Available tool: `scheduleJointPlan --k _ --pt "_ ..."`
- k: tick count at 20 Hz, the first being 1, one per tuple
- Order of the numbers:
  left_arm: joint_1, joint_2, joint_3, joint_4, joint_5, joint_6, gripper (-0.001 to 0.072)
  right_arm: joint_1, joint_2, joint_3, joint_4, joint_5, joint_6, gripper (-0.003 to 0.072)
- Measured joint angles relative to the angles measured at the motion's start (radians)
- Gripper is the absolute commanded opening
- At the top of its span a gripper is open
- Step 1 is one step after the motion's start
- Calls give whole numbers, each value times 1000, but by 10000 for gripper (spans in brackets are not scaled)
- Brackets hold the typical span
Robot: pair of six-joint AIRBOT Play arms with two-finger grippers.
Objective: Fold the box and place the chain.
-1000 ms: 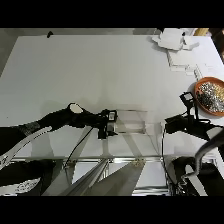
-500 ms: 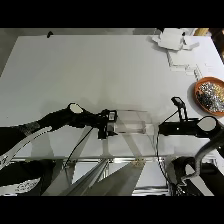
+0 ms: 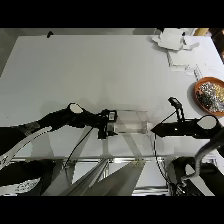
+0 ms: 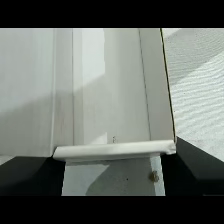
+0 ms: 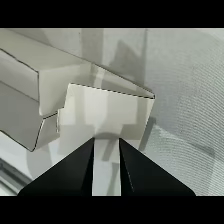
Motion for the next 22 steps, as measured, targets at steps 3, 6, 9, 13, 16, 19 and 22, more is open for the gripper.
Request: scheduleJointPlan --k 3,6,9,13,16,19,22 --pt "0 0 0 0 0 0 271 0 42 0 -39 -4 19 22" --pt "0 0 0 0 0 0 271 0 60 0 -87 -26 62 22" --pt "0 0 0 0 0 0 271 0 40 0 -132 -64 115 21" --pt "0 0 0 0 0 0 271 0 -35 0 -142 -98 143 21" --pt "0 0 0 0 0 0 271 0 -85 0 -125 -110 145 21" --pt "0 0 0 0 0 0 271 0 -111 0 -55 -113 101 21" --pt "0 0 0 0 0 0 271 0 -116 0 23 -88 57 22"
